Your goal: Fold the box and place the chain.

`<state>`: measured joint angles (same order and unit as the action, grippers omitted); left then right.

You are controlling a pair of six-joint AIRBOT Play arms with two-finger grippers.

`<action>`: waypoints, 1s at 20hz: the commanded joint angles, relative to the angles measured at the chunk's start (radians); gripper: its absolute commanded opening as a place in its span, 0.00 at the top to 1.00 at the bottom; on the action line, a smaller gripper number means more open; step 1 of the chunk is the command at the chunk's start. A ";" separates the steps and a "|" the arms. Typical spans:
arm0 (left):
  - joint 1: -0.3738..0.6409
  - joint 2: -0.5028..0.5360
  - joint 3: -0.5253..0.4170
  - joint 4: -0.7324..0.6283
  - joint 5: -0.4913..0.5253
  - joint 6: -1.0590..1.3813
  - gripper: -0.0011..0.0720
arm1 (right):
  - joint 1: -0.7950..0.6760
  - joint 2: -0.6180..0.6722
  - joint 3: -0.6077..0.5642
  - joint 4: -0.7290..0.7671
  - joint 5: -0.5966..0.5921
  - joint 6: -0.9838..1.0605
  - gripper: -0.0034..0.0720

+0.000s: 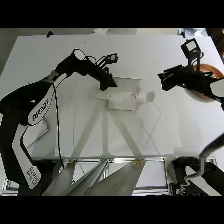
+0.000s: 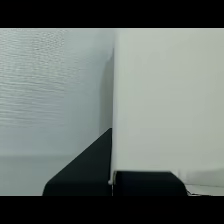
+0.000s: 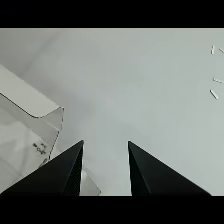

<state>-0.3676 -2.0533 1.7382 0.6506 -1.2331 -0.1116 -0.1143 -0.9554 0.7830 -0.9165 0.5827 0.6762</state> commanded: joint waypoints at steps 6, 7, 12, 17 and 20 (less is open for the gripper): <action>0.001 -0.028 -0.001 -0.048 0.053 0.033 0.98 | 0.000 -0.006 0.001 -0.004 0.001 0.005 0.54; 0.001 -0.034 -0.001 -0.048 0.051 0.033 0.98 | 0.000 -0.006 0.001 -0.004 0.001 0.005 0.54; 0.001 -0.059 -0.001 -0.048 0.037 0.032 0.98 | 0.000 -0.006 0.001 -0.004 0.001 0.005 0.54; 0.001 -0.058 -0.001 -0.048 0.035 0.033 0.98 | 0.000 -0.006 0.001 -0.003 0.006 0.003 0.54; -0.002 -0.058 -0.001 -0.048 0.035 0.033 0.98 | 0.000 0.000 0.002 -0.003 0.050 -0.105 0.54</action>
